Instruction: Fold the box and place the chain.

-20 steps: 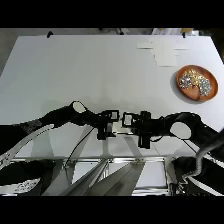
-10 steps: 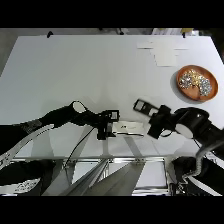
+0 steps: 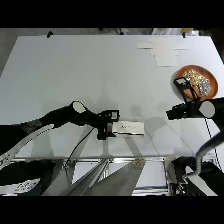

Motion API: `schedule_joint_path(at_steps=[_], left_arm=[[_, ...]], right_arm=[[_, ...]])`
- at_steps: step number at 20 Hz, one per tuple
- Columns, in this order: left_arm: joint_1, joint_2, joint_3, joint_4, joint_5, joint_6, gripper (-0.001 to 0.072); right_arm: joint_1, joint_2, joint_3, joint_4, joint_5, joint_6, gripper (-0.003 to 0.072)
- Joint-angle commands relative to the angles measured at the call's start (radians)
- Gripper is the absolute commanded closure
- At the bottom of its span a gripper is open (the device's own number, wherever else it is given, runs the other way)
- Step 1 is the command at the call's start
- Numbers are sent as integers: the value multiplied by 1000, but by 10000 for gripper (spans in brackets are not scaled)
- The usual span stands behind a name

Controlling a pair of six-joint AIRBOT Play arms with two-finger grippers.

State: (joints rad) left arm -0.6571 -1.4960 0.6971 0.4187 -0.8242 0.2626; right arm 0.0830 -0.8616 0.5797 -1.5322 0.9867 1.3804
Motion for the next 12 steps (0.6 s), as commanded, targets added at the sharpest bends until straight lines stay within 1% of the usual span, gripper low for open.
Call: schedule_joint_path(at_steps=[1,4,7,9,12], left_arm=[[3,30,1,-6,-3,-1,705],[11,129,1,85,13,-74,707],[66,262,1,235,53,-326,707],[135,359,1,370,53,-529,707],[264,505,1,633,37,-898,707]], right_arm=[[-50,-1,1,51,1,7,667],[-50,-1,1,99,2,7,667],[-50,-1,1,119,11,7,667],[-50,-1,1,123,28,6,667],[-50,-1,1,123,53,6,667]])
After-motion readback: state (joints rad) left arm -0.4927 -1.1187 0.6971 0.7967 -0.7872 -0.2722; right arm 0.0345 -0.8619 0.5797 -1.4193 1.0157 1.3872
